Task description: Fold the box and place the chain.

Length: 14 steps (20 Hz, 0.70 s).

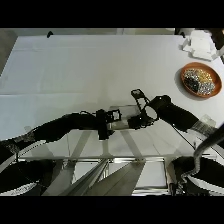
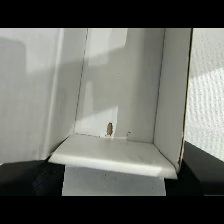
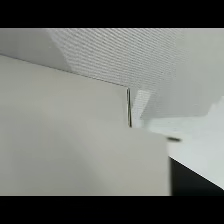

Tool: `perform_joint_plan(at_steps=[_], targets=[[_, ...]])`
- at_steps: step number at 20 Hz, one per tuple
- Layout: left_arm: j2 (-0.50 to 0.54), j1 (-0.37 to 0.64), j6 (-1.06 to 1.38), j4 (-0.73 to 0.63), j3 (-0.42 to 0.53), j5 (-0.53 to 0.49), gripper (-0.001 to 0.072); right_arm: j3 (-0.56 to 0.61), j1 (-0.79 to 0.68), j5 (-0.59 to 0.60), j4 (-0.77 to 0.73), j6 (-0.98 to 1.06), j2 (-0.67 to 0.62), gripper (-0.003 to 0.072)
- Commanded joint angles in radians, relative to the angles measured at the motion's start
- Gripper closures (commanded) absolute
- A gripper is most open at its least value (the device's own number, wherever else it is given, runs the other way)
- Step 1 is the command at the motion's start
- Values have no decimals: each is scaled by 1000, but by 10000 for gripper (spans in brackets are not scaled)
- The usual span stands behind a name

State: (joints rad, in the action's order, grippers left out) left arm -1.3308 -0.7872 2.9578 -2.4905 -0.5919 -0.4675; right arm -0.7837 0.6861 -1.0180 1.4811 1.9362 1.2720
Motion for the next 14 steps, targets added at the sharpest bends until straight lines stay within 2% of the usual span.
perform_joint_plan(at_steps=[1,2,4,5,8,9,10,14], targets=[[0,0,1,1,0,0,378,-1,-18,12,4,-6,-28,275],[0,0,1,1,0,0,378,-1,-21,12,5,-3,-28,290],[0,0,1,1,0,0,378,0,-21,33,7,12,-27,403],[0,0,1,1,0,0,378,0,-21,49,7,32,-27,414],[0,0,1,1,0,0,378,0,-20,56,6,39,-27,535],[0,0,1,1,0,0,378,1,-21,53,7,39,-27,585],[0,0,1,1,0,0,378,3,-20,54,7,39,-27,666],[0,0,1,1,0,0,378,3,-18,53,2,47,2,670]])
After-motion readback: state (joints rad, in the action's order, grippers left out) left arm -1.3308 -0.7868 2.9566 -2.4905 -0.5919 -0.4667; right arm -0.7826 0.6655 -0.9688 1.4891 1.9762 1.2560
